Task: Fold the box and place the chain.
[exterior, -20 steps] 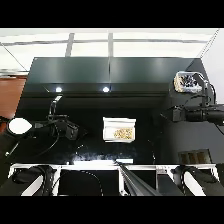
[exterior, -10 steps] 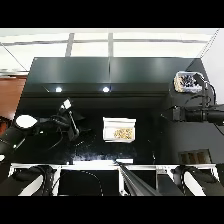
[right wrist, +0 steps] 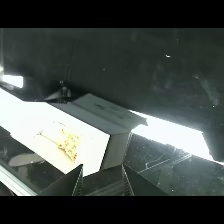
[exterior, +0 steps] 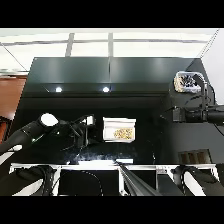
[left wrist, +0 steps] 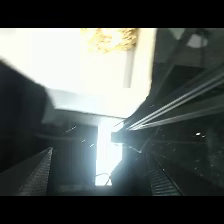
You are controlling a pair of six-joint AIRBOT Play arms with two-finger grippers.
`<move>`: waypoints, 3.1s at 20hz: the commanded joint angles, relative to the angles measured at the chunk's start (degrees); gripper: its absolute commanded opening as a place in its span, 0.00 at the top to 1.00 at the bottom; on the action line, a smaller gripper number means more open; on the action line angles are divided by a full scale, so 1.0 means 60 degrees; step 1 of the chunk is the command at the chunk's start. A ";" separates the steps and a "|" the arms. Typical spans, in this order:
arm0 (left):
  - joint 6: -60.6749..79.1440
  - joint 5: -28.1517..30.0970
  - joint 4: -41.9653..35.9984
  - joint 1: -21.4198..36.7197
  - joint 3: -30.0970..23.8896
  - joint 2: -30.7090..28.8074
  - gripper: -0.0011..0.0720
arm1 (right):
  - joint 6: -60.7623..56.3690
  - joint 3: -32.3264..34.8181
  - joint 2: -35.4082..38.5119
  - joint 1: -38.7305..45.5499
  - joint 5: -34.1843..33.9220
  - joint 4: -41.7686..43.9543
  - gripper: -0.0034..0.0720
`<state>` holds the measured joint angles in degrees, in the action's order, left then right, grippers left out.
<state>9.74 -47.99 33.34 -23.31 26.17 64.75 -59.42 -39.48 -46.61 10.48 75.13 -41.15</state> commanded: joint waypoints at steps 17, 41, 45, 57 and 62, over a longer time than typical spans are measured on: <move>-0.0066 -0.0044 -0.0892 -0.0404 0.0645 0.1115 0.02 | 0.0015 0.0000 0.0007 -0.0007 0.0310 0.0000 0.55; 0.0452 0.0113 -0.0641 -0.0623 0.1242 0.1322 0.02 | 0.0011 0.0000 0.0007 -0.0007 0.0448 0.0025 0.55; 0.0459 -0.0397 -0.0641 -0.0627 0.1242 0.1373 0.02 | 0.0011 0.0000 0.0007 -0.0007 0.0448 0.0025 0.55; 0.0561 0.0211 -0.0637 -0.1217 0.1275 0.1683 0.06 | 0.0018 0.0000 0.0007 -0.0047 0.0448 0.0018 0.55; 0.0561 0.0211 -0.0637 -0.1217 0.1275 0.1683 0.33 | 0.0248 0.0007 -0.0007 -0.1450 -0.0769 -0.0011 0.55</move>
<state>13.23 -47.05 29.30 -30.55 33.78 74.76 -58.33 -39.48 -46.61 5.96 75.79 -41.12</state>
